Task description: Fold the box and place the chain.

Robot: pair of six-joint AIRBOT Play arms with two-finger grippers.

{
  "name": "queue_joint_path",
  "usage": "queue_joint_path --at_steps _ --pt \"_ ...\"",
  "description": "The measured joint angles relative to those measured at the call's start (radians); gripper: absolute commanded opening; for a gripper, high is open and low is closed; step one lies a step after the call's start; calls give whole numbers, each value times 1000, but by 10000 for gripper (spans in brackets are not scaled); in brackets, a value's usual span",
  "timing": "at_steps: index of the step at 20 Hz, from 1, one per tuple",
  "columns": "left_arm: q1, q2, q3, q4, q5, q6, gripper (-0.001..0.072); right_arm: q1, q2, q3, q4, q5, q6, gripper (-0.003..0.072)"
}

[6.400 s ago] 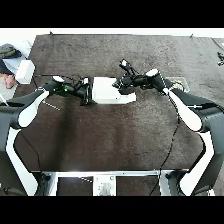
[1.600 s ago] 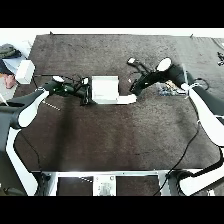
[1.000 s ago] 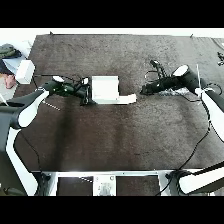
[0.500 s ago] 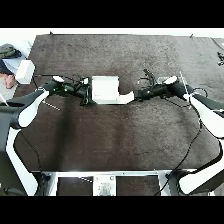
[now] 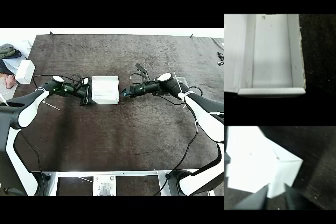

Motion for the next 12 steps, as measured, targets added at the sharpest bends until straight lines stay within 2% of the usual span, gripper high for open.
queue_joint_path --at_steps 4,6,12 --pt "0 0 0 -1 0 0 204 13 0 15 -3 -5 39 374" --pt "0 0 0 -1 0 0 204 28 0 18 -16 -23 56 400" --pt "0 0 0 -1 0 0 204 81 -1 55 -139 -64 150 400"
